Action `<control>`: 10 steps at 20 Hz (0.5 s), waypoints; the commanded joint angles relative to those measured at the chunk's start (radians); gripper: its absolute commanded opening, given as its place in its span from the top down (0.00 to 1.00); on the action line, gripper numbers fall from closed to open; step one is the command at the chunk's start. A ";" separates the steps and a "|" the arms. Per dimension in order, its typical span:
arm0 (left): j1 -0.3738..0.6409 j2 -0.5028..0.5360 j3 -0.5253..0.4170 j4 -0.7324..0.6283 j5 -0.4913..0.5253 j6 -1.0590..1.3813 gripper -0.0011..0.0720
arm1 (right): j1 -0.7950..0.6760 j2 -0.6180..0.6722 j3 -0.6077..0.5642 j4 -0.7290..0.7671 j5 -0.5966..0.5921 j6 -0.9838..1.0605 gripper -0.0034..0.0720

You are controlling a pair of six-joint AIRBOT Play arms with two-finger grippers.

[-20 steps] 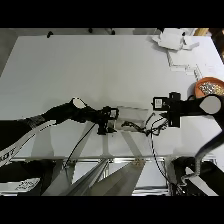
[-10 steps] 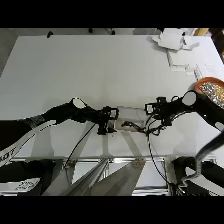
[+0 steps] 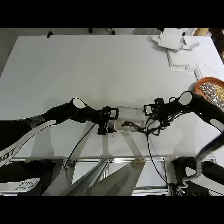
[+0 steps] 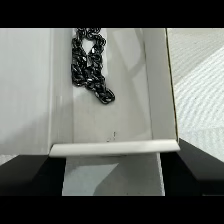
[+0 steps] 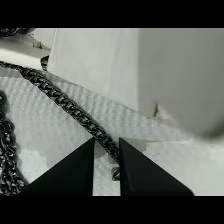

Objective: Fold the box and place the chain.

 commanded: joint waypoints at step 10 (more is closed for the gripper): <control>0.001 0.001 0.000 0.000 0.000 0.000 0.64 | 0.001 0.410 -0.007 -0.050 0.240 0.225 0.93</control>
